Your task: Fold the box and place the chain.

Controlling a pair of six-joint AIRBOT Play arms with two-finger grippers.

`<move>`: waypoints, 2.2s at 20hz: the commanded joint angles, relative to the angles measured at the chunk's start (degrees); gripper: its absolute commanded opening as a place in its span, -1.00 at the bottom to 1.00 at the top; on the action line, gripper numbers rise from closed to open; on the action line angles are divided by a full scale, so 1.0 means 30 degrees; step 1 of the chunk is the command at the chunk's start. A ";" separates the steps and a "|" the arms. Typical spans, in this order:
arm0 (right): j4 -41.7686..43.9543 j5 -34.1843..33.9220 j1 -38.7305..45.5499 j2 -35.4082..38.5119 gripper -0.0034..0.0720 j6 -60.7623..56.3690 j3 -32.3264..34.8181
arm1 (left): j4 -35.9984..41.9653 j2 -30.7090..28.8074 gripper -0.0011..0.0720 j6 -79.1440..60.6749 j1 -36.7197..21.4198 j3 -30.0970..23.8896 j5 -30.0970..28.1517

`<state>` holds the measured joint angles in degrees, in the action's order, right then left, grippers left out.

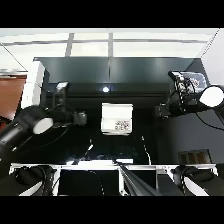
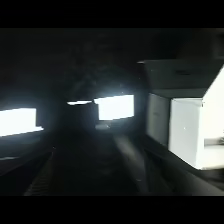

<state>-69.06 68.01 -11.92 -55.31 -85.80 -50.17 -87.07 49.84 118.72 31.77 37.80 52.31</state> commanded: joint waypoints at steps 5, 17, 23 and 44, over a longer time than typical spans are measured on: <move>0.0007 -0.0117 0.0000 0.0007 -0.18 -0.1639 0.0000 | 1.3253 0.0801 0.98 -2.2403 -0.6834 -0.4014 0.0685; 0.0000 -0.0437 0.0000 0.0007 -0.18 -0.2339 0.0000 | 1.7143 0.6105 1.00 -4.4085 -0.4175 -0.1887 -0.1705; -0.0007 -0.0393 0.0000 0.0007 -0.18 -0.2339 0.0000 | 1.8287 0.8218 1.00 -4.5054 -0.3534 -0.0313 -0.1195; 0.0000 -0.0998 0.0000 0.0007 -0.19 -0.2331 0.0007 | 1.9606 0.9624 0.99 -4.5513 -0.3045 0.0153 -0.1792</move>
<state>-69.08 65.67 -11.92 -55.31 -92.79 -50.17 -28.12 78.17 -17.78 22.55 37.60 47.33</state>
